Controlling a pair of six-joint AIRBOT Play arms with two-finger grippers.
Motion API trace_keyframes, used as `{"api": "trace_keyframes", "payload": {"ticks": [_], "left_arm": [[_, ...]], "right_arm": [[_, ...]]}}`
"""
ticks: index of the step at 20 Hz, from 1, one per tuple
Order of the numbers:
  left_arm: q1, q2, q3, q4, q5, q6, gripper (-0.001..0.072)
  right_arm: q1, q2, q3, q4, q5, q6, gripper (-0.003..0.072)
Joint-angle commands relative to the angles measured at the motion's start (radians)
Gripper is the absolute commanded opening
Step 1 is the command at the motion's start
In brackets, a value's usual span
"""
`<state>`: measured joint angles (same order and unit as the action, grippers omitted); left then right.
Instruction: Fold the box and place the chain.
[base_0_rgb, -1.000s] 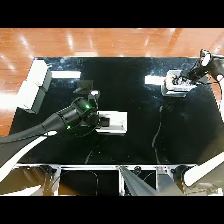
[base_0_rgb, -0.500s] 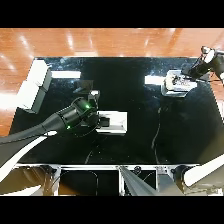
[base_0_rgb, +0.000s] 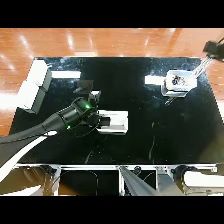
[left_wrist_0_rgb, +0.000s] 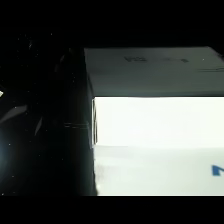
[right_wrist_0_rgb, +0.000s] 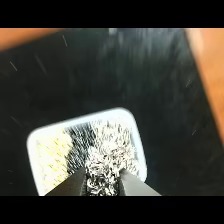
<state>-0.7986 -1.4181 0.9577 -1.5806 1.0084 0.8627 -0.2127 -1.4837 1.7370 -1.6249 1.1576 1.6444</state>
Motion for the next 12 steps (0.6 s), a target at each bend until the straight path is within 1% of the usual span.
{"api": "trace_keyframes", "payload": {"ticks": [1, 6, 9, 12], "left_arm": [[0.0, 0.0, 0.001, 0.0, 0.001, 0.0, 0.0018], [0.0, 0.0, 0.001, -0.007, 0.003, 0.0, 0.0018], [0.0, 0.0, 0.001, -0.007, 0.005, 0.0, 0.0018], [0.0, 0.0, 0.001, -0.007, 0.005, 0.0, 0.0018]], "right_arm": [[0.009, 0.16, 0.032, 0.015, 0.015, -0.016, 0.0018], [0.06, 0.339, 0.054, 0.084, 0.035, -0.04, 0.0019], [0.141, 0.429, 0.054, 0.084, 0.063, -0.072, 0.002], [0.238, 0.504, 0.058, 0.083, 0.055, -0.082, 0.0026]]}}
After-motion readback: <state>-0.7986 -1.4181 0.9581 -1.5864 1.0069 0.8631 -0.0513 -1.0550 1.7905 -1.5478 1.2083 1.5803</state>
